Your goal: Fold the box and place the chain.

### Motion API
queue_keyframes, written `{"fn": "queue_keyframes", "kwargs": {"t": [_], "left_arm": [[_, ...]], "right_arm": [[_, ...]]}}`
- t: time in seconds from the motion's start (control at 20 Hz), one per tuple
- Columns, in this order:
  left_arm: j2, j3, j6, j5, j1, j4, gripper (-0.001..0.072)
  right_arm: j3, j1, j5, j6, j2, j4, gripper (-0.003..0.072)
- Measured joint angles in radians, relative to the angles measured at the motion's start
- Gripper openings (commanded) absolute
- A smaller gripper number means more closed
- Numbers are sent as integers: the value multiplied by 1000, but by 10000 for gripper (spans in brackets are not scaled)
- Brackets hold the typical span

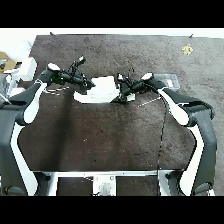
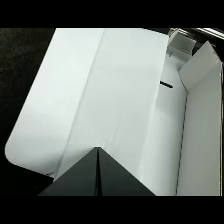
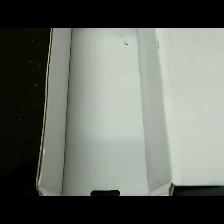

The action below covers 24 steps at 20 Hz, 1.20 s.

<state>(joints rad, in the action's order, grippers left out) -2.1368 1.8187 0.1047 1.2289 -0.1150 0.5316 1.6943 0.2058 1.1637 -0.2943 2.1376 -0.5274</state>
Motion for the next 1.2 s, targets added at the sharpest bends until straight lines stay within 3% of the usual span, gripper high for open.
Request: {"fn": "queue_keyframes", "kwargs": {"t": [0.4,0.6,0.65,0.7,0.75,0.95,1.2], "left_arm": [[72,60,0,10,0,-11,11],[170,84,-1,55,0,105,12],[190,86,-1,72,0,151,40],[204,88,-1,92,0,190,389],[215,87,-2,116,0,227,675],[229,31,-20,153,0,309,691],[232,-127,-128,64,-1,330,690]], "right_arm": [[0,0,0,-2,0,0,378],[0,0,0,-2,0,0,378],[0,0,0,-2,0,0,378],[0,0,0,-2,0,0,378],[0,0,0,-2,0,0,378],[0,0,0,-2,0,0,378],[0,0,0,-2,0,0,378]]}}
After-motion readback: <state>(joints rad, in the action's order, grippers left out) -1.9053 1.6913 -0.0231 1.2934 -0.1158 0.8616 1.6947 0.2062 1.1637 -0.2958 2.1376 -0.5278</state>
